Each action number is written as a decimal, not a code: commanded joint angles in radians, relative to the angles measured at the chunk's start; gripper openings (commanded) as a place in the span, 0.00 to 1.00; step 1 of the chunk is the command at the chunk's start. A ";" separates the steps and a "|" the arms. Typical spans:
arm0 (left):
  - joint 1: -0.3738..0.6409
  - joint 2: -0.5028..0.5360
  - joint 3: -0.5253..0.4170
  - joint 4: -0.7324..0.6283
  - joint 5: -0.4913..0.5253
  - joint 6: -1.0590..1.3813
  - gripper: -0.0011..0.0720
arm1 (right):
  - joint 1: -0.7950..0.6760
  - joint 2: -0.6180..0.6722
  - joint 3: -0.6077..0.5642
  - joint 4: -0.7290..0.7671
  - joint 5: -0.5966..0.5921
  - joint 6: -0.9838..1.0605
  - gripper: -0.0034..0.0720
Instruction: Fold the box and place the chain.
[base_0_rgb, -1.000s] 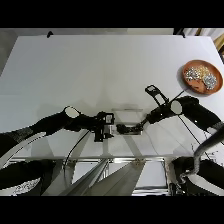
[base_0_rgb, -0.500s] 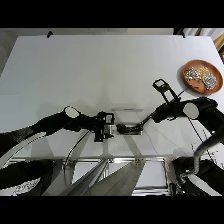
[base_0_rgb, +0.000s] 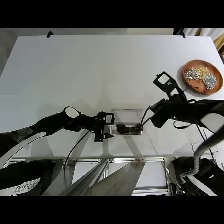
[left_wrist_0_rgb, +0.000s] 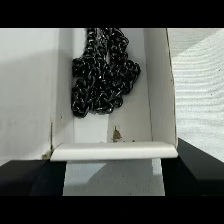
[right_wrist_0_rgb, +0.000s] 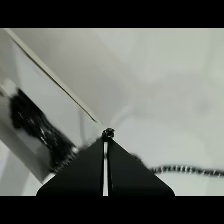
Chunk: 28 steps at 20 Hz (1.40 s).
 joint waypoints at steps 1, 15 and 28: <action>0.000 0.001 0.000 0.000 0.000 0.000 0.06 | 0.079 0.102 0.119 0.003 0.030 -0.001 0.06; 0.000 0.001 0.000 0.000 0.000 0.000 0.06 | 0.222 0.108 0.322 0.031 0.021 0.025 0.06; 0.000 0.001 0.000 0.000 0.000 0.000 0.06 | 0.222 -0.214 0.020 0.142 0.008 -0.017 0.06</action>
